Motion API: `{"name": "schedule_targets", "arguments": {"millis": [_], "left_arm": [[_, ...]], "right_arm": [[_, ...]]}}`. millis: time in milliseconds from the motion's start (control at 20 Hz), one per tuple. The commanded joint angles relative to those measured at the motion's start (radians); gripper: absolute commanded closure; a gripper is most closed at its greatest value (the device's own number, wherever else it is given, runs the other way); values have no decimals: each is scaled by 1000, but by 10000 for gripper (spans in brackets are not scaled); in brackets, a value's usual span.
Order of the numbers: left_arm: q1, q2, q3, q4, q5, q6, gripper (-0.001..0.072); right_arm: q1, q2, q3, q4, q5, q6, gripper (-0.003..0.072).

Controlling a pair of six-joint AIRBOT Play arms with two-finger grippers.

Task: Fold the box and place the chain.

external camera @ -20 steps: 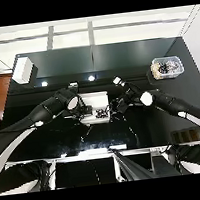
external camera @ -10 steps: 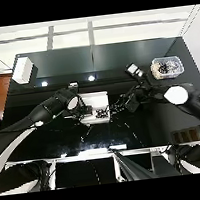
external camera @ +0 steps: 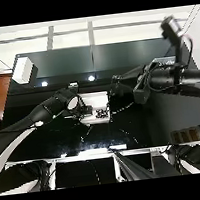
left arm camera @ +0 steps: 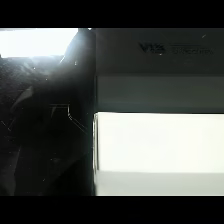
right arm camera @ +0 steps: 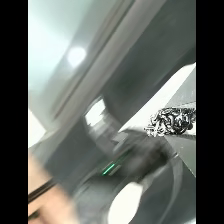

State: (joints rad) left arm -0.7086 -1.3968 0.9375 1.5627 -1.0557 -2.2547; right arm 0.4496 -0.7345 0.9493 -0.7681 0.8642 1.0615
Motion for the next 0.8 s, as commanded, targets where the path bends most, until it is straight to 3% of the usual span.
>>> {"name": "schedule_targets", "arguments": {"millis": [0, 250, 450, 750], "left_arm": [[0, 0, 1, 0, 0, 0, 676], [0, 0, 1, 0, 0, 0, 676], [0, 0, 1, 0, 0, 0, 676], [0, 0, 1, 0, 0, 0, 676]], "right_arm": [[2, -4, 30, 200, -31, -14, 654], [89, -133, 30, 175, -8, 3, 654], [110, -282, 27, -4, 20, 98, 653], [113, -435, 20, -16, 25, 98, 652]]}}
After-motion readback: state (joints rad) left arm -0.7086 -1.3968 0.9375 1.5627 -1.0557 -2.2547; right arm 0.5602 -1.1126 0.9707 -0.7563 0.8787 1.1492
